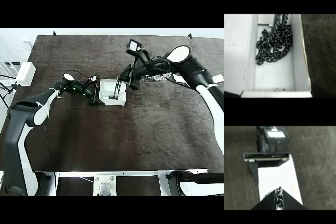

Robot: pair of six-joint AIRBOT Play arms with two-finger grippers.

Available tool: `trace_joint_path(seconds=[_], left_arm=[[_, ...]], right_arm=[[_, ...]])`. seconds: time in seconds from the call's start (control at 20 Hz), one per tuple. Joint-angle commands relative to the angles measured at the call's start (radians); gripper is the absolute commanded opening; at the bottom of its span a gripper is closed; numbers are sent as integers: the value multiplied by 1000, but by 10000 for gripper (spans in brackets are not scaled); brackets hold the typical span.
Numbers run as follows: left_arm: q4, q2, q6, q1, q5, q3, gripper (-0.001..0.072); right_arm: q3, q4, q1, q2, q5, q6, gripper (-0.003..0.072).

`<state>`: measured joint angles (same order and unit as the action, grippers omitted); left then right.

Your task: Fold the box and place the chain.

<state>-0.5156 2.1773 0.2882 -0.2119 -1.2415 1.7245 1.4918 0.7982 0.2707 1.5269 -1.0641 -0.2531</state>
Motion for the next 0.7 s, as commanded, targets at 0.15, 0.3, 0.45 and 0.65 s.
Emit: trace_joint_path(seconds=[0.15,0.3,0.45,0.65], left_arm=[[0,-1,0,1,0,1,459],[0,-1,0,1,0,1,459],[1,-1,0,1,-1,1,459],[1,-1,0,1,0,1,459]], right_arm=[[0,-2,51,167,54,-58,7],[0,14,43,218,87,-61,348],[1,10,-1,182,179,-128,439],[-17,14,-149,85,192,-317,437]])
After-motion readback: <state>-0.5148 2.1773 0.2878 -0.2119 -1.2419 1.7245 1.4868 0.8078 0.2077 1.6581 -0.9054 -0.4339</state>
